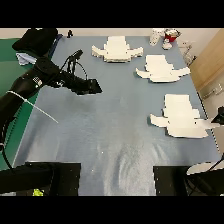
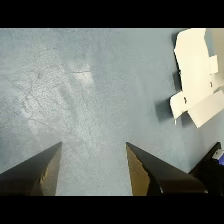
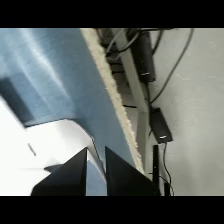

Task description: Fold the box.

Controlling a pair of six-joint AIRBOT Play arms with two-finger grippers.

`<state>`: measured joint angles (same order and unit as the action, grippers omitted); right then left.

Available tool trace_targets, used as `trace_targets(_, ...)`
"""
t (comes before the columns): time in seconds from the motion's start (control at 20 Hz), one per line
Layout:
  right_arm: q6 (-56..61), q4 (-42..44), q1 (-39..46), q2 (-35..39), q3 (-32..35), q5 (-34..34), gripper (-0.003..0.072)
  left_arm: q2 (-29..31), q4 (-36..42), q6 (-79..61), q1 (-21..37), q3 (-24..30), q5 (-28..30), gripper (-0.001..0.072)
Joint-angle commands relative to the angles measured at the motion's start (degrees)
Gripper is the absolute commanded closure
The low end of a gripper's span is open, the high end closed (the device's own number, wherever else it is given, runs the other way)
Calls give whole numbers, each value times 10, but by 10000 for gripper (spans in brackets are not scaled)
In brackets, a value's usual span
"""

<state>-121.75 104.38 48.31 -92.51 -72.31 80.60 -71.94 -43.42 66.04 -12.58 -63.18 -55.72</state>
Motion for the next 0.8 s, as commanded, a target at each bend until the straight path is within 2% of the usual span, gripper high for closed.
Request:
trace_targets(0.0,-45,108,1,1,-1,41,686,0,2,0,0,0,-3,109)
trace_targets(0.25,-45,257,-45,2,-12,100,685,0,2,0,0,0,-8,109)
trace_targets(0.6,19,285,-192,8,-5,128,685,0,2,-7,1,0,-75,128)
trace_targets(0.75,23,310,-263,51,42,79,686,0,1,-9,1,0,-86,127)
